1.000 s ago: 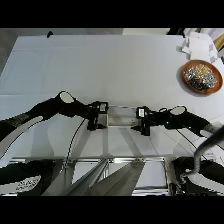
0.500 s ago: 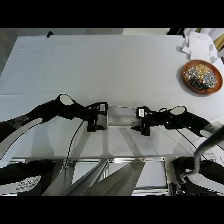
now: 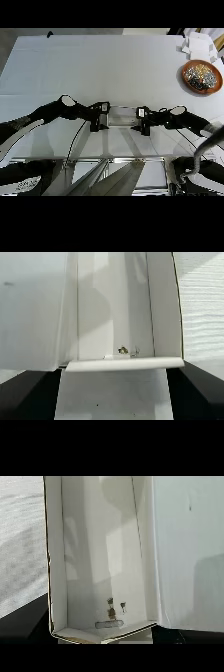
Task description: Fold the box and place the chain.
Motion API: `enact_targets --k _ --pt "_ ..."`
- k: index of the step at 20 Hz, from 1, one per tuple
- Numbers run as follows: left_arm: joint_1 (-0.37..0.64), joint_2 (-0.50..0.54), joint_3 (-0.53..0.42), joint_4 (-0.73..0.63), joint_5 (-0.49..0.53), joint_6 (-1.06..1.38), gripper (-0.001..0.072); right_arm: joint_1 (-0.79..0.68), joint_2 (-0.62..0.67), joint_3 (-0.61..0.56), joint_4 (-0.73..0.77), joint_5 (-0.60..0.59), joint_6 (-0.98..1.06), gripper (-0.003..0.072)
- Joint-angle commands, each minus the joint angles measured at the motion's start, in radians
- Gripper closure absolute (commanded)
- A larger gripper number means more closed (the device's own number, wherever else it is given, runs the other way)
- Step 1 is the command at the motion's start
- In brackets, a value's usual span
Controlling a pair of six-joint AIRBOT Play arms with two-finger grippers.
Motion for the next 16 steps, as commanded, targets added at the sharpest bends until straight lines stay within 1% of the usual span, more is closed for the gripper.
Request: enact_targets --k 1,5,9,10,11,12,13,14,16 --pt "-0.003 -0.008 0.0 -0.014 0.018 -0.001 0.0001 0.0 0.001 0.0 0.0 0.0 0.0 0.036" --pt "-0.019 -0.034 -0.001 -0.032 0.014 0.0 0.0016 0.0 0.001 0.0 0.0 0.0 0.0 0.036" --pt "-0.022 -0.037 -0.001 -0.035 0.037 0.0 0.0025 0.0 0.001 0.0 0.0 0.0 0.0 0.036" --pt "-0.022 -0.037 -0.001 -0.035 0.04 0.0 0.0082 0.0 0.001 0.0 0.0 0.0 0.0 0.036" --pt "-0.022 -0.037 -0.001 -0.034 0.036 0.0 0.0253 0.0 0.001 0.0 0.0 0.0 0.0 0.036" --pt "-0.022 -0.037 -0.001 -0.034 0.03 0.0 0.0397 0.0 0.001 0.0 0.0 0.0 0.0 0.036" --pt "-0.022 -0.037 -0.001 -0.034 0.024 0.0 0.05 0.0 0.001 0.0 0.0 0.0 0.0 0.036" --pt "-0.022 -0.037 -0.001 -0.034 0.019 0.0 0.0566 0.0 0.001 0.0 0.0 0.0 0.0 0.036" --pt "-0.022 -0.037 -0.001 -0.034 0.019 0.0 0.0565 0.0 0.001 0.0 0.0 0.0 0.0 0.036"
